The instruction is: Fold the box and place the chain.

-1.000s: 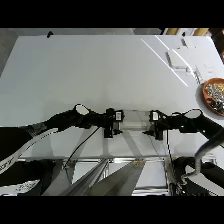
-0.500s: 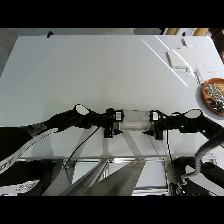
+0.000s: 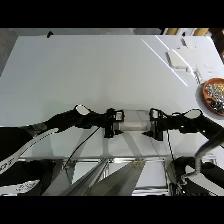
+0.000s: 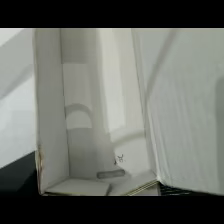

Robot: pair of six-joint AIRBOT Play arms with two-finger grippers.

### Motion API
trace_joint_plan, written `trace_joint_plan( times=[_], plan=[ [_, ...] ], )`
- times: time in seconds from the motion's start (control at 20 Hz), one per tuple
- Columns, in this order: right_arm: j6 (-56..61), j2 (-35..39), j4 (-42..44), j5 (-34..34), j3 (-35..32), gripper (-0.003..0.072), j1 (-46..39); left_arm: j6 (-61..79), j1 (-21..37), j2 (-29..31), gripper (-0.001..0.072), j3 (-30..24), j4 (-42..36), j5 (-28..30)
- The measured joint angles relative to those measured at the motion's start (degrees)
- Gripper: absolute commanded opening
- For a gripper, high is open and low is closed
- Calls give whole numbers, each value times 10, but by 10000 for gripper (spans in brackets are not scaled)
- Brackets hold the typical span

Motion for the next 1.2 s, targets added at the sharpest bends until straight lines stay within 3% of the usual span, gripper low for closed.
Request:
trace_joint_plan(
  times=[0.5,0.7,0.9,0.95,1.1,1.2],
  plan=[
    [196,153,-177,30,0,689,0,0,0,0,275,0,2,0],
    [279,238,-201,57,0,640,0,0,0,0,275,0,3,0],
    [315,315,-172,83,0,638,0,0,0,0,275,0,3,0],
    [318,327,-155,87,0,551,0,0,0,0,275,0,3,0],
    [324,345,-87,90,0,44,12,0,0,0,275,0,3,0],
    [321,348,-39,89,0,21,34,0,0,0,275,0,3,0]
  ],
)
